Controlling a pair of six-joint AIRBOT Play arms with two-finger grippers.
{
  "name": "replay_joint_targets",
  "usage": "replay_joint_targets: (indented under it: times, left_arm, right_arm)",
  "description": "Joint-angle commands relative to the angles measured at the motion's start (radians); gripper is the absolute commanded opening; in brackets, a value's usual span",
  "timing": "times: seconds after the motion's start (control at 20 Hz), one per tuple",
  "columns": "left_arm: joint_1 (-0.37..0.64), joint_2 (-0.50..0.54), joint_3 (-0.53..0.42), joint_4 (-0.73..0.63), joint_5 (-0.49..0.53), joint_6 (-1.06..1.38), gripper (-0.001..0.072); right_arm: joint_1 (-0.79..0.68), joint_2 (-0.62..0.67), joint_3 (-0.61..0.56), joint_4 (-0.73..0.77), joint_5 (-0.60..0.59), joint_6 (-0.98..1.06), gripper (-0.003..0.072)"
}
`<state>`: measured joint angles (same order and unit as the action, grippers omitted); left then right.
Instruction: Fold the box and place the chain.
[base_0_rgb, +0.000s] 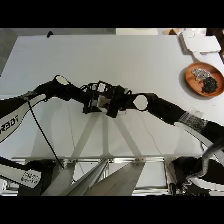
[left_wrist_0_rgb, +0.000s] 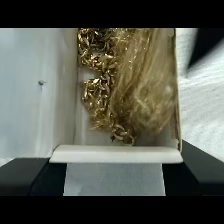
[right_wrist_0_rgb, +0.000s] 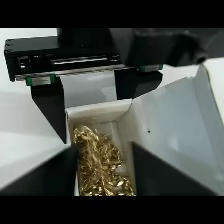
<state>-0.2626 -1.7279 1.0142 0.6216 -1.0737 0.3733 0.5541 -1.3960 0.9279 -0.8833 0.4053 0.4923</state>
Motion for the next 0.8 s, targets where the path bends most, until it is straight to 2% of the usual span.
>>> replay_joint_targets:
  times: [0.0,0.15,0.25,0.45,0.6,0.75]
  left_arm:
    - [0.0,0.0,0.0,0.0,0.0,0.0,0.0225]
    - [0.0,0.0,0.0,0.0,0.0,0.0,0.0225]
    - [0.0,0.0,0.0,0.0,0.0,0.0,0.0225]
    - [0.0,0.0,0.0,0.0,0.0,0.0,0.0225]
    - [0.0,0.0,0.0,0.0,0.0,0.0,0.0225]
    - [0.0,0.0,0.0,0.0,0.0,0.0,0.0225]
  right_arm:
    - [0.002,0.027,0.001,0.001,0.042,0.058,0.0378]
    - [-0.051,0.116,0.001,-0.008,0.141,0.058,0.0378]
    - [-0.13,0.174,0.001,-0.004,0.254,0.042,0.0377]
    - [-0.372,0.209,-0.001,0.085,0.538,-0.193,0.0377]
    - [-0.506,0.167,-0.024,0.084,0.559,-0.36,0.0379]
    - [-0.565,0.053,-0.025,0.106,0.56,-0.526,0.0413]
